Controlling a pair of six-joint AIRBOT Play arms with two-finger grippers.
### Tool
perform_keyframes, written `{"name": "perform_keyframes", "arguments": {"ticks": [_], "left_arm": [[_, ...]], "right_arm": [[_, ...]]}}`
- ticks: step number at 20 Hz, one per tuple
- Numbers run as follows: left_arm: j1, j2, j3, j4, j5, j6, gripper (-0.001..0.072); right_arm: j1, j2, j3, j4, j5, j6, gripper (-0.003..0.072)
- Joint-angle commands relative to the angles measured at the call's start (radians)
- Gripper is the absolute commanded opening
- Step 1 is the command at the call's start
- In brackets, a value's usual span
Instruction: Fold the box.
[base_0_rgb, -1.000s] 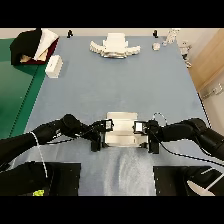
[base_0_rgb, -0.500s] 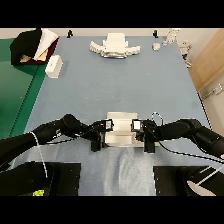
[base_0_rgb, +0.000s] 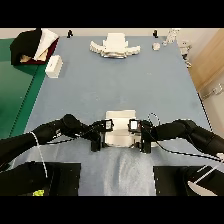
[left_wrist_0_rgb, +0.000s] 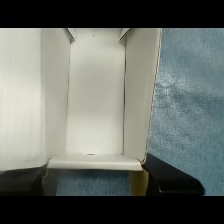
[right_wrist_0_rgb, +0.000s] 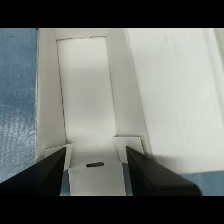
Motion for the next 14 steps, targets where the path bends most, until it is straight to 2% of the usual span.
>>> {"name": "perform_keyframes", "arguments": {"ticks": [1,3,5,6,11,12,14], "left_arm": [[0.000,0.000,0.001,0.000,0.000,0.000,0.0463],[0.000,0.000,0.001,0.000,0.000,0.000,0.0463],[0.000,0.000,0.001,0.000,0.000,0.000,0.0463],[0.000,0.000,0.001,0.000,0.000,0.000,0.0463],[0.000,0.000,0.001,0.000,0.000,0.000,0.0463],[0.000,0.000,0.001,0.000,0.000,0.000,0.0463],[0.000,0.000,0.001,0.000,0.000,0.000,0.0463]], "right_arm": [[0.003,-0.003,-0.001,0.005,0.008,0.004,0.0611],[0.003,-0.003,-0.001,0.004,0.006,0.010,0.0610],[0.002,0.003,-0.001,-0.015,-0.011,0.065,0.0579],[0.002,0.012,-0.001,-0.034,-0.023,0.111,0.0508],[0.002,0.098,-0.001,-0.180,-0.121,0.430,0.0041],[0.002,0.117,-0.001,-0.226,-0.138,0.510,0.0005],[0.002,0.160,0.001,-0.322,-0.175,0.661,0.0004]]}}
